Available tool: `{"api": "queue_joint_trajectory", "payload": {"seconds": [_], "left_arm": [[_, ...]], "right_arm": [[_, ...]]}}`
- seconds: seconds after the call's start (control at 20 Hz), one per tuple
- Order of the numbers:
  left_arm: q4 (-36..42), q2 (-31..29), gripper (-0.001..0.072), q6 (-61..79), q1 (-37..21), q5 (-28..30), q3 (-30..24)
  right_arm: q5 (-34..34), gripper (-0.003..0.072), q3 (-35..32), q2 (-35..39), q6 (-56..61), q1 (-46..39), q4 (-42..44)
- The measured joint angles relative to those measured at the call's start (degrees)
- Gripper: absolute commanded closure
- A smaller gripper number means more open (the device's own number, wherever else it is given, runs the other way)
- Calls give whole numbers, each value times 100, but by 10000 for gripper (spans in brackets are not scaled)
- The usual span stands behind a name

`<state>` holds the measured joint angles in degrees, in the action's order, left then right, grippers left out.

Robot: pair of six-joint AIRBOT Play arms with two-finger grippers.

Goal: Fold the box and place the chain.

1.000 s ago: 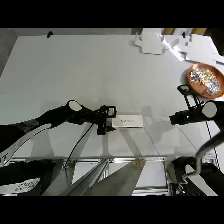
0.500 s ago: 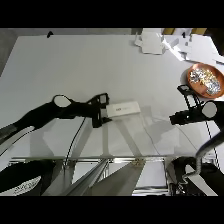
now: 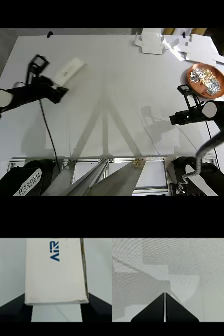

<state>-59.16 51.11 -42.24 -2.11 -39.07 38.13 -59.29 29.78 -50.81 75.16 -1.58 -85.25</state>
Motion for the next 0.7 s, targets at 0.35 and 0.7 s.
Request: {"api": "queue_joint_trajectory", "payload": {"seconds": [0.35,0.7], "left_arm": [[-1576,407,334,-2068,-1259,-455,0],[-1923,1060,123,-2691,-1416,-1438,2]], "right_arm": [[7,673,0,0,0,0,0],[9,673,0,0,0,0,-2]]}}
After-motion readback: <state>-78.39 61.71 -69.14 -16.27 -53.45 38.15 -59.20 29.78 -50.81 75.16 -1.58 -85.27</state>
